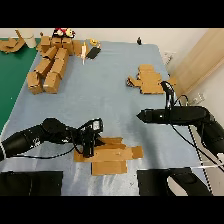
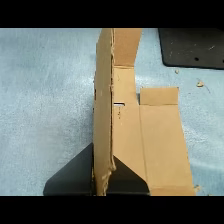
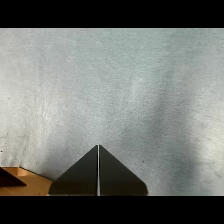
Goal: Fold the box.
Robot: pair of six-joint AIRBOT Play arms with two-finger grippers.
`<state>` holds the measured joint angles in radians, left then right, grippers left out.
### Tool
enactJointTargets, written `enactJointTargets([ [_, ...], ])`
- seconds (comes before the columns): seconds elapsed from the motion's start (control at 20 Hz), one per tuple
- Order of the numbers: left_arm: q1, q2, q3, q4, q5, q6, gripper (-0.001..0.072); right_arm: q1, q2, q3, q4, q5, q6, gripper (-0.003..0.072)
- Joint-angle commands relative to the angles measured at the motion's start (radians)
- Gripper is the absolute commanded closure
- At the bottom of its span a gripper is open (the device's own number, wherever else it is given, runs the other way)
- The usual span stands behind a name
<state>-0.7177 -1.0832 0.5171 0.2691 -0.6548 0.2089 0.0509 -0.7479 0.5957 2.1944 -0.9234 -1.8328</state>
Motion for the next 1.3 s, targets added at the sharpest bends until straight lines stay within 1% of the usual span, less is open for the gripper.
enactJointTargets([
  [0.0,0.013,0.000,0.001,0.000,-0.034,0.001,0.0698,0.001,-0.001,0.001,0.000,0.008,0.000,0.0682],
  [0.4,0.014,-0.040,-0.003,0.001,-0.044,0.000,0.0697,0.001,-0.001,0.001,0.000,0.008,0.000,0.0682],
  [0.8,0.014,-0.041,-0.003,0.001,-0.071,0.000,0.0697,0.001,0.000,0.001,0.000,0.006,-0.001,0.0682],
  [0.9,0.014,-0.041,-0.003,0.000,-0.071,0.000,0.0697,0.001,0.007,0.001,-0.001,-0.014,-0.001,0.0683],
  [0.95,0.014,-0.041,-0.003,0.000,-0.071,0.000,0.0697,0.008,0.020,0.000,-0.012,-0.041,0.000,0.0684],
  [1.05,0.014,-0.041,-0.003,0.000,-0.071,0.000,0.0697,0.047,0.089,-0.019,-0.039,-0.090,0.031,0.0684],
  [1.15,0.014,-0.041,-0.003,0.000,-0.071,0.000,0.0697,0.115,0.180,-0.041,-0.102,-0.150,0.127,0.0685],
  [1.25,0.014,-0.041,-0.003,0.000,-0.071,0.000,0.0697,0.216,0.276,-0.067,-0.201,-0.232,0.258,0.0684],
])
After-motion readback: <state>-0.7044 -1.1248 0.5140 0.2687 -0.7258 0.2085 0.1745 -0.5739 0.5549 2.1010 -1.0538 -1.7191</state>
